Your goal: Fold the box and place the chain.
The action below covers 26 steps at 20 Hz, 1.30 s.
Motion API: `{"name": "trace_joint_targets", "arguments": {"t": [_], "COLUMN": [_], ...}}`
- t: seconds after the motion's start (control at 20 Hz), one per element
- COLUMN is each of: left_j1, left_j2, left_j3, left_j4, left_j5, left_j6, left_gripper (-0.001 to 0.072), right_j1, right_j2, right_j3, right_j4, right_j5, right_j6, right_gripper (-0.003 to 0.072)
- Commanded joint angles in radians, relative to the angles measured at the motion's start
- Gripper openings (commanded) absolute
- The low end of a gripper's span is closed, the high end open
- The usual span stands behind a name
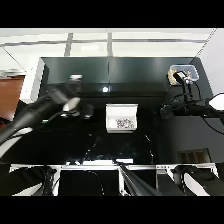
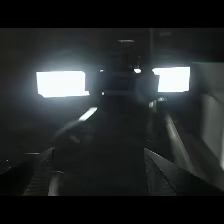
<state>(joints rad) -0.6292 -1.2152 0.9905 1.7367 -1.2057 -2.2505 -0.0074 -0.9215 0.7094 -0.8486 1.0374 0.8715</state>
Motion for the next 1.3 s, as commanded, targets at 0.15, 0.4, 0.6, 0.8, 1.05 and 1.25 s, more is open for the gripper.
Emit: {"name": "trace_joint_targets", "arguments": {"t": [0.15,0.4,0.6,0.8,1.05,1.25], "left_j1": [0.319,0.217,0.108,0.142,0.153,0.153], "left_j2": [0.101,0.038,0.027,-0.072,-0.153,-0.183], "left_j3": [-0.364,-0.367,-0.363,-0.293,-0.263,-0.252], "left_j4": [-1.007,-1.099,-1.05,-1.04,-1.145,-1.154], "left_j5": [0.304,0.41,0.507,0.398,0.416,0.409], "left_j6": [1.224,1.92,2.313,2.303,2.333,2.386], "left_gripper": [0.0631,0.0719,0.0718,0.0717,0.0717,0.0717], "right_j1": [-0.001,-0.001,0.0,0.0,0.0,0.0], "right_j2": [0.0,0.0,0.0,0.0,0.0,0.0], "right_j3": [0.001,0.001,0.001,0.001,0.001,0.001], "right_j4": [0.006,0.006,0.006,0.007,0.01,0.01], "right_j5": [0.016,0.013,0.013,0.012,0.011,0.01], "right_j6": [0.016,0.035,0.042,0.056,0.056,0.056], "right_gripper": [0.0334,0.0334,0.0334,0.0334,0.0334,0.0334]}}
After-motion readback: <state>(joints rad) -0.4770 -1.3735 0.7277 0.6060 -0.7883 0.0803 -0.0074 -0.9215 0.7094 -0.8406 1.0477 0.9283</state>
